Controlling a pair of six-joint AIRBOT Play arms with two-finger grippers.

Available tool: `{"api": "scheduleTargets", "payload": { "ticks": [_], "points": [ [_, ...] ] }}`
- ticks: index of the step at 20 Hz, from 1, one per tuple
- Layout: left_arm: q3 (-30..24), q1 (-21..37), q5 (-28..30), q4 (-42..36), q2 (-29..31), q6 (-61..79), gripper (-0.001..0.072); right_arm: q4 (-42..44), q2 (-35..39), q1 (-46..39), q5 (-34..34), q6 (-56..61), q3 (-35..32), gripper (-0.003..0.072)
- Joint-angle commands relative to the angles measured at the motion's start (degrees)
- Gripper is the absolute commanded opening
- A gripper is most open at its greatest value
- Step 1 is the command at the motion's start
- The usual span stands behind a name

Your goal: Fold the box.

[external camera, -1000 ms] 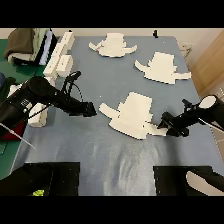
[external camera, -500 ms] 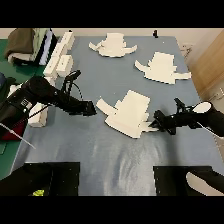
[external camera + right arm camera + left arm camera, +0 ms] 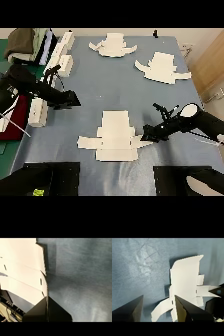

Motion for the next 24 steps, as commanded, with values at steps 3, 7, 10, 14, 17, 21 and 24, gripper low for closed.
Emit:
{"api": "scheduleTargets", "payload": {
  "ticks": [3, 7, 10, 14, 17, 21, 24],
  "points": [
    [0.8, 2.9, -6.1, -10.4, -7.4, 9.6, 0.0596, -1.2, 0.8, 4.0, -10.8, -6.7, 0.1, 0.0003],
    [0.0, 2.9, -5.4, -14.2, -9.2, 13.4, 0.0595, -1.2, 3.1, 7.7, -15.5, -8.1, 0.1, 0.0003],
    [-2.2, 2.9, -2.8, -14.3, -10.1, 14.4, 0.0595, -1.5, 3.5, 9.8, -17.6, -9.1, 0.1, 0.0003],
    [-3.2, -0.2, 1.5, -16.2, -15.6, 17.7, 0.0595, -1.8, 3.5, 11.5, -19.1, -9.0, 0.1, 0.0003],
    [-3.1, -3.6, 3.3, -21.3, -20.5, 22.5, 0.0595, -1.8, 3.5, 11.6, -18.9, -9.0, 0.1, 0.0003],
    [-1.8, -5.4, 3.4, -24.0, -25.7, 25.2, 0.0595, -1.6, 3.5, 11.6, -18.4, -9.0, 0.1, 0.0003],
    [-1.1, -6.1, -0.7, -27.2, -28.2, 29.5, 0.0594, -1.6, 3.5, 11.6, -18.4, -9.0, 0.1, 0.0003]
  ]
}}
